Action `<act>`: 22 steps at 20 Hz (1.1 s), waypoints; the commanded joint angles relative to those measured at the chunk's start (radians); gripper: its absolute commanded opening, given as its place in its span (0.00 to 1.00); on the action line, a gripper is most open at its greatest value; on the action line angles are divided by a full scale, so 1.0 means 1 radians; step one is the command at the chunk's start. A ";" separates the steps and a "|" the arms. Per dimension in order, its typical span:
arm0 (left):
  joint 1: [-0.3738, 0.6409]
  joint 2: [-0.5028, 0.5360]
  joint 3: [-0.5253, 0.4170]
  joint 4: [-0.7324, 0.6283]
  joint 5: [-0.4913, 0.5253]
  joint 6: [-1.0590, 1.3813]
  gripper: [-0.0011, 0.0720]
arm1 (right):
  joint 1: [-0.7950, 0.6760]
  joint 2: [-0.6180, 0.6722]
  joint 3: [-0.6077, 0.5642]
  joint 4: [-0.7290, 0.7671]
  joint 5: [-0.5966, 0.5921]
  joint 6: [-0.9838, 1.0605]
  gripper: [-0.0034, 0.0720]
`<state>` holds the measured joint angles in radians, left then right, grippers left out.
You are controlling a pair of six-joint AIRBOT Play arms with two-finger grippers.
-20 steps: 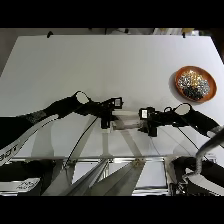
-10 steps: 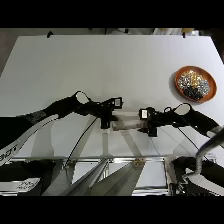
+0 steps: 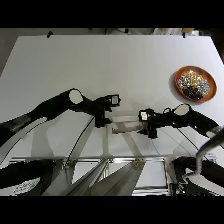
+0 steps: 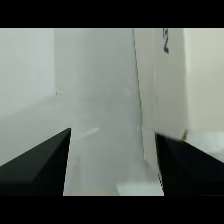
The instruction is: Fold the box and place the chain.
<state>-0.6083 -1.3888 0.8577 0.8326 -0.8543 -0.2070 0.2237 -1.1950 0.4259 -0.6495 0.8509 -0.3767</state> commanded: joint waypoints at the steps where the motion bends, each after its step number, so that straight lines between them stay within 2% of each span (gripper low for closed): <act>1: 0.001 0.113 0.001 0.227 -0.055 -0.215 0.79 | 0.000 0.000 0.000 0.002 -0.005 0.001 0.51; 2: 0.001 0.147 0.001 0.260 -0.078 -0.253 0.73 | -0.001 0.000 0.000 0.002 -0.005 0.001 0.51; 4: 0.000 0.209 0.001 0.283 -0.125 -0.297 0.51 | -0.001 0.000 0.000 0.002 -0.005 0.001 0.51; 5: -0.003 0.235 0.001 0.283 -0.150 -0.311 0.33 | 0.000 0.000 0.000 0.002 -0.005 0.001 0.51; 6: -0.013 0.258 0.001 0.283 -0.176 -0.317 0.04 | 0.000 0.000 0.000 0.002 -0.005 0.001 0.51; 8: -0.060 0.277 0.001 0.279 -0.212 -0.339 0.02 | 0.000 0.000 0.000 0.002 -0.005 0.001 0.51; 11: -0.174 0.263 0.000 0.232 -0.175 -0.381 0.02 | -0.001 0.000 0.000 0.002 -0.005 0.001 0.51; 13: -0.227 0.237 0.000 0.185 -0.076 -0.381 0.02 | 0.000 0.000 0.000 0.002 -0.005 0.001 0.51; 16: -0.248 0.177 0.000 0.115 0.080 -0.381 0.02 | -0.001 0.000 0.000 0.002 -0.005 0.002 0.51; 20: -0.246 0.097 0.000 0.079 0.411 -0.472 0.02 | 0.000 0.000 0.000 0.002 -0.005 0.001 0.51; 22: -0.238 0.050 0.000 0.080 0.516 -0.529 0.02 | 0.000 0.000 0.000 0.002 -0.005 0.002 0.51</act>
<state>-0.8467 -1.2823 0.8574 0.9329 -0.5545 -0.6556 0.2234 -1.1950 0.4259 -0.6476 0.8459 -0.3752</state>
